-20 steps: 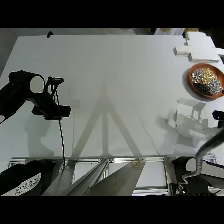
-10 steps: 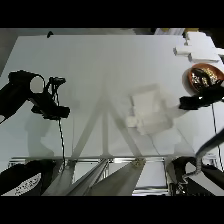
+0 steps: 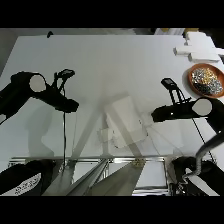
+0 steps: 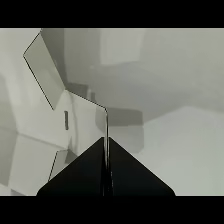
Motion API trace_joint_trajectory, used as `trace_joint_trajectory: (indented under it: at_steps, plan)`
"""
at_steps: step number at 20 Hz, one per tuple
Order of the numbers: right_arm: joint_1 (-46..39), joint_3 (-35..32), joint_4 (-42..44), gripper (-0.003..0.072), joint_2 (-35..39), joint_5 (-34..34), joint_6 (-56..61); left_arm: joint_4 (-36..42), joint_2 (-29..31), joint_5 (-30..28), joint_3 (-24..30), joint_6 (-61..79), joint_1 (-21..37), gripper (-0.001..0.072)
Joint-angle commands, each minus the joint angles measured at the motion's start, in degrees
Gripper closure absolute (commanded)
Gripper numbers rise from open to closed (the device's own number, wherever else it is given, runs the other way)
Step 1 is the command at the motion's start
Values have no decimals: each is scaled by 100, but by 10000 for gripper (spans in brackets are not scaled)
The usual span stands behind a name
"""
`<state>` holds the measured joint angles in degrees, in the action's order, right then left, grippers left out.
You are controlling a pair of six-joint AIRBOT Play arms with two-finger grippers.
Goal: Fold the box and place the chain.
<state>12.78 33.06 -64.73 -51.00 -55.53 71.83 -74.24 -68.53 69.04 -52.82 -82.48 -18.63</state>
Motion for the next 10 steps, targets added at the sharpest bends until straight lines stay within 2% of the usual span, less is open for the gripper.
trace_joint_trajectory:
  at_steps: [1, 3, 5, 6, 10]
  plan:
    - [334, -81, 59, 675, 52, 221, 37, 2017, -420, -501, 9, 1563, -2, 392]
    - [334, -81, 70, 675, 52, 280, 37, 3460, -940, -197, 9, 2828, -28, 296]
    - [334, -81, 68, 675, 52, 282, 35, 4315, -1449, -28, 9, 3482, -39, 283]
    - [334, -81, 68, 675, 52, 284, 35, 4452, -1652, 28, 9, 3556, -39, 255]
    - [334, -81, 70, 675, 52, 428, 35, 4120, -1965, 232, 9, 3587, -35, 255]
